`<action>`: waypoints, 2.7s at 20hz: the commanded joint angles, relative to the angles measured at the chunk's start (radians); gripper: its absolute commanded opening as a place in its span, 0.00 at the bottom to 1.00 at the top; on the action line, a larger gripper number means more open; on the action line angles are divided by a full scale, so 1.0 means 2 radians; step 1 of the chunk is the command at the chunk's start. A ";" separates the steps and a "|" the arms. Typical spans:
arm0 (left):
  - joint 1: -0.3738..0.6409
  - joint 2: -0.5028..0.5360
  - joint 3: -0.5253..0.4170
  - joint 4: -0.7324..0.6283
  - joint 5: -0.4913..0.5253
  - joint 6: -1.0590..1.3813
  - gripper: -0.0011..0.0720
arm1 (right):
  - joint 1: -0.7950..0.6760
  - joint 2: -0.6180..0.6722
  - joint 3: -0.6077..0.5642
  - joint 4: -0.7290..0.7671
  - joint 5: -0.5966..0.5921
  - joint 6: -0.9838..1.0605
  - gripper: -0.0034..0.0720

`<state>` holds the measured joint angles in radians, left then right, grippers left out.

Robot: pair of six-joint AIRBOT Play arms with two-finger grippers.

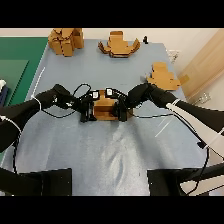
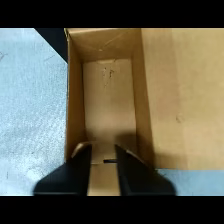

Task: Fold the box.

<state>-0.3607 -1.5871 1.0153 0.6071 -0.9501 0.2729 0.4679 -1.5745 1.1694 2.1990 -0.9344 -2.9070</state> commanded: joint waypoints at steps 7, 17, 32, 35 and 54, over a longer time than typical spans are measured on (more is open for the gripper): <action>0.000 0.000 0.000 -0.001 0.000 -0.001 0.07 | 0.000 -0.004 0.000 0.002 -0.004 0.011 0.57; 0.000 0.000 0.000 -0.001 0.001 -0.001 0.07 | -0.064 0.076 0.001 -0.024 -0.063 0.216 0.05; 0.000 0.000 0.000 -0.001 0.001 -0.001 0.07 | -0.155 -0.006 -0.067 0.083 -0.064 0.404 0.05; 0.000 0.000 0.000 -0.001 0.000 0.000 0.07 | -0.127 -0.022 -0.060 0.143 -0.064 0.374 0.05; 0.000 0.000 0.000 -0.001 -0.001 -0.001 0.07 | -0.118 0.010 -0.060 0.239 -0.103 0.354 0.13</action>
<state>-0.3595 -1.5871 1.0153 0.6075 -0.9543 0.2737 0.2298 -1.5532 1.0489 2.6633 -1.1282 -2.1990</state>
